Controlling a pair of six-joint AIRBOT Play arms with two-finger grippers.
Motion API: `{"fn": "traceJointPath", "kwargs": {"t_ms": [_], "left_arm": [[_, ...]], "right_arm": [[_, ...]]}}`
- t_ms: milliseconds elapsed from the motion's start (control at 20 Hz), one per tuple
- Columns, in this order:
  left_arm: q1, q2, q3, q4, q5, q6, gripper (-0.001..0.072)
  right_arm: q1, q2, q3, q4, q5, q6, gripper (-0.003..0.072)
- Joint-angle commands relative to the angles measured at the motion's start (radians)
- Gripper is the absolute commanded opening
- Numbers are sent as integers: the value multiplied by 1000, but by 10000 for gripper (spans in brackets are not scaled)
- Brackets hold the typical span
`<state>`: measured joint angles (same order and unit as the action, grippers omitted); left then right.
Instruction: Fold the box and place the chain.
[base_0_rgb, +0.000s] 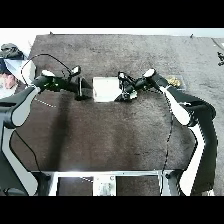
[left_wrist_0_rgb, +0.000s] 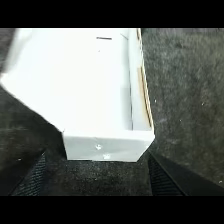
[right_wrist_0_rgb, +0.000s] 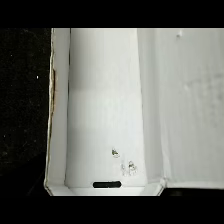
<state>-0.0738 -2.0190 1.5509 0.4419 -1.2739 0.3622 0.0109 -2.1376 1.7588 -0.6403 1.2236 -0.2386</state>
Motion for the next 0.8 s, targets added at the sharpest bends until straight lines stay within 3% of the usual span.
{"fn": "traceJointPath", "kwargs": {"t_ms": [0,750], "left_arm": [[-25,-28,2,-1,15,43,720],[-59,-47,2,-34,69,92,719]], "right_arm": [[0,0,1,0,0,0,384],[0,0,1,0,0,0,384]]}}
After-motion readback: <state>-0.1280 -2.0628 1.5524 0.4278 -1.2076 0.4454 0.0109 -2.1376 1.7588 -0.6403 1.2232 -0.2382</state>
